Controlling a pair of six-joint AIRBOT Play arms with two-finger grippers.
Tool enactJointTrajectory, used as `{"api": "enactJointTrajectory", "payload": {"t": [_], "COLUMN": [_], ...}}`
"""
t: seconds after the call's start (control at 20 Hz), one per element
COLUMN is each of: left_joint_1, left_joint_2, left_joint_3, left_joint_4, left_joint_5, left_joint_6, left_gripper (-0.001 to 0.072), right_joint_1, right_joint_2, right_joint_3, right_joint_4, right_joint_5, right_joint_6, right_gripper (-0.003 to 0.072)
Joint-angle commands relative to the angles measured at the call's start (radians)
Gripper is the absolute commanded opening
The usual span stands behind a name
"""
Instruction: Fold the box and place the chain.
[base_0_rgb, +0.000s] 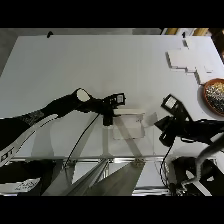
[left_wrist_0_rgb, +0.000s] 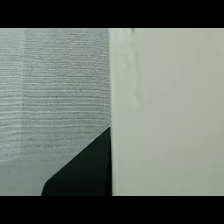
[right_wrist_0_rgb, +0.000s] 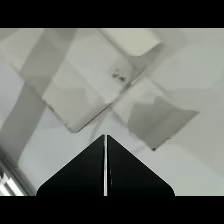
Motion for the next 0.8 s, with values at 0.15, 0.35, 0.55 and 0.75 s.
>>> {"api": "enactJointTrajectory", "payload": {"t": [0.15, 0.35, 0.55, 0.75], "left_joint_1": [0.000, 0.000, 0.000, 0.000], "left_joint_2": [0.000, 0.000, 0.000, 0.000], "left_joint_3": [0.000, 0.000, 0.000, 0.000], "left_joint_4": [0.000, 0.000, 0.000, 0.000], "left_joint_5": [0.000, 0.000, 0.000, 0.000], "left_joint_6": [0.000, 0.000, 0.000, 0.000], "left_gripper": [0.0010, 0.0010, 0.0010, 0.0010], "right_joint_1": [0.002, 0.080, 0.198, 0.296], "right_joint_2": [-0.025, -0.105, -0.119, -0.119], "right_joint_3": [-0.123, -0.139, -0.204, -0.299], "right_joint_4": [0.096, 0.125, 0.089, -0.003], "right_joint_5": [0.026, -0.068, -0.368, -0.513], "right_joint_6": [-0.552, -0.777, -0.801, -0.791], "right_gripper": [0.0022, 0.0333, 0.0635, 0.0635]}}
